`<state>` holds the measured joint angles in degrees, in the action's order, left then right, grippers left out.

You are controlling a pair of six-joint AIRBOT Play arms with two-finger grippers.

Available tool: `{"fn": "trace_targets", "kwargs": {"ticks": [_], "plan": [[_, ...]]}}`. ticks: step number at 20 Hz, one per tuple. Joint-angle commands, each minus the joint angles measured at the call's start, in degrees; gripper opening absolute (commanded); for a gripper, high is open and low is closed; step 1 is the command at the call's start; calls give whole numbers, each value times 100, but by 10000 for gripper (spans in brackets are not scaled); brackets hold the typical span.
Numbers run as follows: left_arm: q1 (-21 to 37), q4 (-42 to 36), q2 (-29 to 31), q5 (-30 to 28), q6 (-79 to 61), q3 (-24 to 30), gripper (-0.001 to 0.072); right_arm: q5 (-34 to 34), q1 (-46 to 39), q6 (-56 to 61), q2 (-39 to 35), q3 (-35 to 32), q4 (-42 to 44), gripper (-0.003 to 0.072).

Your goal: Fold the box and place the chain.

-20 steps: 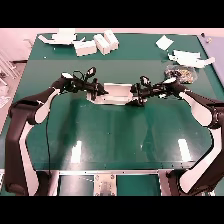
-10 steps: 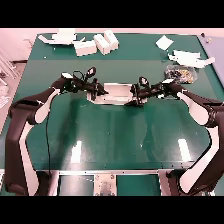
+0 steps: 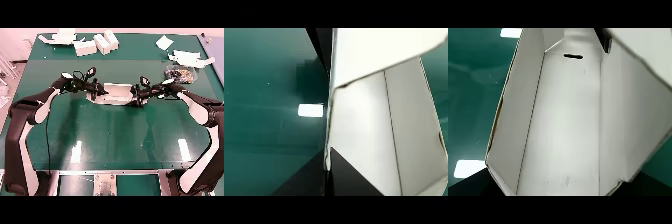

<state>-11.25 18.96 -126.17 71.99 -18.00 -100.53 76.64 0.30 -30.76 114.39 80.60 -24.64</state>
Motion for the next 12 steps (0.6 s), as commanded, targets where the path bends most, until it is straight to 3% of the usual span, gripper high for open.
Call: {"fn": "trace_targets", "kwargs": {"ticks": [1,12], "plan": [[0,0,4,0,0,0,19,42,-44,33,9,4,-2,654],[0,0,4,0,0,0,19,37,9,216,114,227,-52,653]]}}
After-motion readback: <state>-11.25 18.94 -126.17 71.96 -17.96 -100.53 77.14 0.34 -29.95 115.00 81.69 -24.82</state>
